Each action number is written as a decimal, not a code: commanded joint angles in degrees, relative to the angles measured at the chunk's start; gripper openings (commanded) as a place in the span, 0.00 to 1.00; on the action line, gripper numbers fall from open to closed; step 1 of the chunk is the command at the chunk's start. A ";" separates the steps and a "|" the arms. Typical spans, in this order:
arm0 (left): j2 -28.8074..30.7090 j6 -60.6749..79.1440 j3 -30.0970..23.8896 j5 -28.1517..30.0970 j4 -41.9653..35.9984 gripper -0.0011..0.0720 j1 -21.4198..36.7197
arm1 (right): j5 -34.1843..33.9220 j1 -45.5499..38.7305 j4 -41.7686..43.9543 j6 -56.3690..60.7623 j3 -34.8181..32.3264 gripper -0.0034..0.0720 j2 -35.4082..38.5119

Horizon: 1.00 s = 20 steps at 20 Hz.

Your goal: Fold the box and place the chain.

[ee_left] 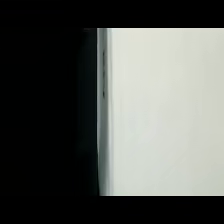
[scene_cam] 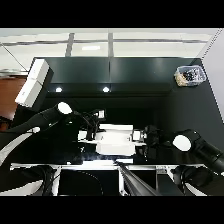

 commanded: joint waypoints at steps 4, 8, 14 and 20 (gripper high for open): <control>-0.07 -0.13 0.02 -0.09 0.31 0.06 -0.02 | -1.07 7.17 1.75 -0.35 -0.17 0.98 -2.93; -0.07 -0.13 0.02 -0.11 0.31 0.06 -0.02 | -5.49 10.73 3.10 -0.28 -0.20 0.98 -3.56; -0.09 -0.13 0.02 -0.09 0.31 0.06 -0.02 | -11.63 10.82 12.22 0.00 -0.24 0.98 -5.42; -0.09 -0.13 0.02 -0.09 0.31 0.06 -0.02 | -8.02 10.36 9.16 1.36 3.30 0.98 -5.05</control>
